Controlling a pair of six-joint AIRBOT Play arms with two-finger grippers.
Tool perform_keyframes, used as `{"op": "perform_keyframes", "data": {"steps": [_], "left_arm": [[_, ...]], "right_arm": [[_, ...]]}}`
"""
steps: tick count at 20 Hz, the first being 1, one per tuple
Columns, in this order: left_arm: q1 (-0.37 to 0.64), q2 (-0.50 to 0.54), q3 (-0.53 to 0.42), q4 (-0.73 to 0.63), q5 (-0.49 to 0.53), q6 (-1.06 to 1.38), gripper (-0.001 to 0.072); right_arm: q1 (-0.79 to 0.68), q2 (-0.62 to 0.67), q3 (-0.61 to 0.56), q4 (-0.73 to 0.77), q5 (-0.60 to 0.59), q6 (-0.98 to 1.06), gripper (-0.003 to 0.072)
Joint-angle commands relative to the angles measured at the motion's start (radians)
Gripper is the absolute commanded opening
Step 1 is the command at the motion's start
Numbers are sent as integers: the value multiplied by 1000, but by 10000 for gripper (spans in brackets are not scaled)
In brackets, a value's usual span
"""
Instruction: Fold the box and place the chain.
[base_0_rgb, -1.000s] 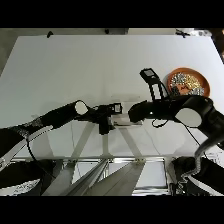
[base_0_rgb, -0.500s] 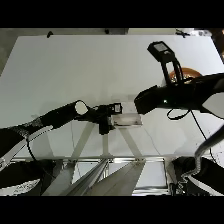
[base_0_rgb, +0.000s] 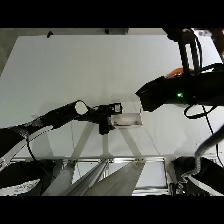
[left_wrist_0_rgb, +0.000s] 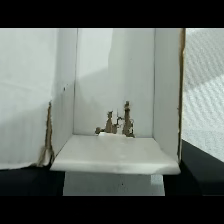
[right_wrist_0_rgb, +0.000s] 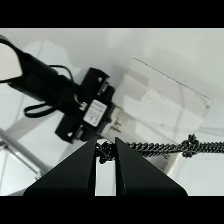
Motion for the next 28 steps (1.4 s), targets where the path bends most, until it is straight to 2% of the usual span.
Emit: {"op": "perform_keyframes", "data": {"steps": [1,7,10,28], "left_arm": [[-1,-1,0,0,0,0,135],[-1,-1,0,0,0,0,135],[-1,-1,0,0,0,0,135],[-1,-1,0,0,0,0,135]], "right_arm": [[1,0,24,66,21,-5,6],[1,-4,24,44,109,-24,6],[1,-6,23,0,116,-28,6],[1,-6,-254,-51,-20,-31,6]]}}
